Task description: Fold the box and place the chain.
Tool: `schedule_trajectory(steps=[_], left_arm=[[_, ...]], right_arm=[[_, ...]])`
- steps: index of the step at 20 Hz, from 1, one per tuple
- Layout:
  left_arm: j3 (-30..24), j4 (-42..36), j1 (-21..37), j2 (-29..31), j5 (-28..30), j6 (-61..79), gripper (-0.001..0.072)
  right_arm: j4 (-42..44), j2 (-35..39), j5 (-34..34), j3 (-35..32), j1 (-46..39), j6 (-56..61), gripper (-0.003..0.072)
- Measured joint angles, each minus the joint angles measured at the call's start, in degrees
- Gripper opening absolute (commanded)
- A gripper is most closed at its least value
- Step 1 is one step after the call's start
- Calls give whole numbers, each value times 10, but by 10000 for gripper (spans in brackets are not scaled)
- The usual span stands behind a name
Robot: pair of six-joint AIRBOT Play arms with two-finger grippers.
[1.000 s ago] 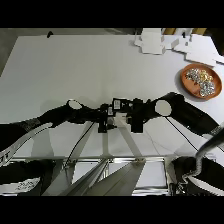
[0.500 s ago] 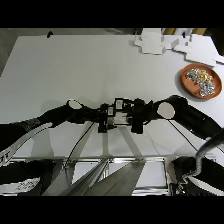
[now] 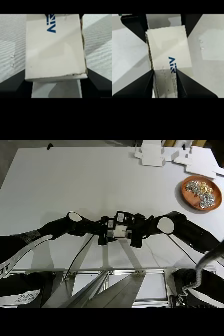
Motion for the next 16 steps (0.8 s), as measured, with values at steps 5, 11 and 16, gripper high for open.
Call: schedule_trajectory(steps=[5, 11, 16], left_arm=[[0, -1, 0, 0, 1, 0, 152], [0, -2, 0, 0, 2, 0, 152], [0, -2, 0, 0, 2, 0, 152]], right_arm=[[24, 15, -3, -1, 0, 0, 37], [27, -2, 1, -2, 0, 0, 17], [25, -9, 10, -17, 0, 2, 17]])
